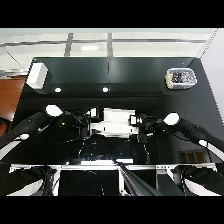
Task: Fold the box and place the chain.
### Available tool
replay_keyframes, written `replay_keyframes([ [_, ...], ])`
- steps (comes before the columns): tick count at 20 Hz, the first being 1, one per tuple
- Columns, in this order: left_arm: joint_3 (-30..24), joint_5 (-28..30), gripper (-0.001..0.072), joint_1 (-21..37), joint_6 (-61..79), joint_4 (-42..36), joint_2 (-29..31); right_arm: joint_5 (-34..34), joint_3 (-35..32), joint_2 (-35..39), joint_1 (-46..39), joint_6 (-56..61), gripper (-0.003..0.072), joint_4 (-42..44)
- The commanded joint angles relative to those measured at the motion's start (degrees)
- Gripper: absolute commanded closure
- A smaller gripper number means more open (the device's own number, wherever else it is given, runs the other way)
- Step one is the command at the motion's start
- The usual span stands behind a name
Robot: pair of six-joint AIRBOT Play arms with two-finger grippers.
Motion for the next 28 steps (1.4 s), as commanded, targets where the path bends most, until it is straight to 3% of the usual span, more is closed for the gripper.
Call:
replay_keyframes([
  [1,0.0,0.2,0.0275,-0.4,0.2,0.2,0.0,0.0,0.0,0.0,0.0,0.0,0.0505,0.0],
  [3,0.1,-0.4,0.0375,-0.8,0.2,0.2,0.0,0.0,0.0,0.0,0.0,0.0,0.0505,0.0],
  [9,0.0,-2.2,0.0386,-2.5,0.2,-0.2,0.0,0.0,0.0,0.0,0.0,0.0,0.0505,0.0],
  [11,0.0,-1.8,0.0571,-2.5,0.2,-0.6,0.0,0.0,0.0,0.0,0.0,0.0,0.0505,0.0],
  [18,0.0,2.5,0.0571,-5.5,0.3,-7.6,-2.1,0.0,0.0,0.0,0.0,0.0,0.0505,0.0],
  [26,0.4,2.5,0.057,-6.0,0.3,-9.2,-3.7,0.0,0.0,0.0,0.0,0.0,0.0505,0.0],
  [27,0.4,2.5,0.0579,-6.1,0.3,-9.2,-3.7,0.0,0.0,0.0,0.0,0.0,0.0505,0.0],
  [28,0.4,2.5,0.0642,-6.1,0.3,-9.0,-3.7,0.0,0.0,0.0,0.0,0.0,0.0505,0.0],
])
